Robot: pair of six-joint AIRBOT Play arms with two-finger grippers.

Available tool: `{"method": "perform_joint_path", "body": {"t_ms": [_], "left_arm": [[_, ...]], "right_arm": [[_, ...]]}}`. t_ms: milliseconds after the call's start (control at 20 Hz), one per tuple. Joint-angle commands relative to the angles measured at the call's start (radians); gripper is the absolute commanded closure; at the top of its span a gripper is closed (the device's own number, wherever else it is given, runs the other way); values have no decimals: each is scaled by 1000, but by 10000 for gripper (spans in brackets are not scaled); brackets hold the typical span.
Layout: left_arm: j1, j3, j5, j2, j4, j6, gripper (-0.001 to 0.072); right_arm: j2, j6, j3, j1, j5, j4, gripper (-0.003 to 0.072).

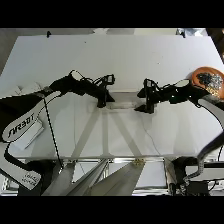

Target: Fold the box and place the chain.

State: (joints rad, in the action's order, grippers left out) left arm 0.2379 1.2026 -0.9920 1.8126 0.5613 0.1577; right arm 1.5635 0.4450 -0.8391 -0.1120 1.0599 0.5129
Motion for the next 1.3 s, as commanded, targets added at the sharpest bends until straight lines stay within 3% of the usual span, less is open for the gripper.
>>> {"method": "perform_joint_path", "body": {"t_ms": [0, 600, 1050, 1150, 1250], "left_arm": [[0, 0, 0, 0, 0, -1, 700], [0, 0, 0, 0, 0, -1, 700], [0, 0, 0, 0, 0, -1, 700], [0, 0, 0, 0, 0, -1, 700], [0, 0, 0, 0, 0, -1, 700]], "right_arm": [[16, -2, -4, 1, 21, 8, 15], [47, -18, -3, 36, -70, 3, 15], [47, -18, -3, 36, -60, 2, 15], [47, -17, -3, 36, -49, 3, 56], [47, -17, -3, 36, -49, 3, 210]]}}
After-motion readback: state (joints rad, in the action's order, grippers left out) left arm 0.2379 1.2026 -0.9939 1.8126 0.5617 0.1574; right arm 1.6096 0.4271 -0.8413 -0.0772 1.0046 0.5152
